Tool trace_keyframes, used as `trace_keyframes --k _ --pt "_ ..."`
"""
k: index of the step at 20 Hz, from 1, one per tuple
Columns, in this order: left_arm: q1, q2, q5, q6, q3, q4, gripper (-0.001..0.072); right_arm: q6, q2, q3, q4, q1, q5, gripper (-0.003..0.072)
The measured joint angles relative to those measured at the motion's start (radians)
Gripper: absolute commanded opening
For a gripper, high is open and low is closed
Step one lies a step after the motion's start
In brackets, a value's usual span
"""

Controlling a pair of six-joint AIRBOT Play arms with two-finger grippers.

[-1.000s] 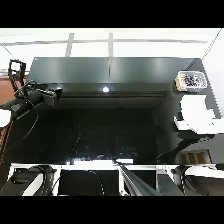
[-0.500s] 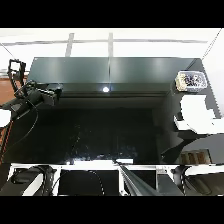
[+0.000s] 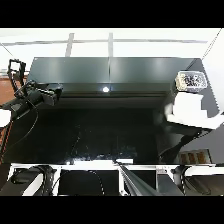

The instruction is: Fold the box and place the chain.

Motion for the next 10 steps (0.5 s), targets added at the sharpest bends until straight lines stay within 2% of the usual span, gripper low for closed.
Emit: trace_keyframes --k 5,8,10 --pt "-0.001 -0.001 -0.004 -0.002 0.0 -0.018 0.0705 -0.103 0.228 -0.235 0.266 0.099 -0.051 0.0017" --pt "-0.001 -0.009 -0.021 -0.003 0.0 -0.072 0.0705 -0.199 0.401 -0.44 0.441 0.178 -0.144 0.0018" --pt "-0.002 -0.027 -0.045 -0.003 0.0 -0.13 0.0704 -0.304 0.517 -0.617 0.616 0.248 -0.206 0.0018"
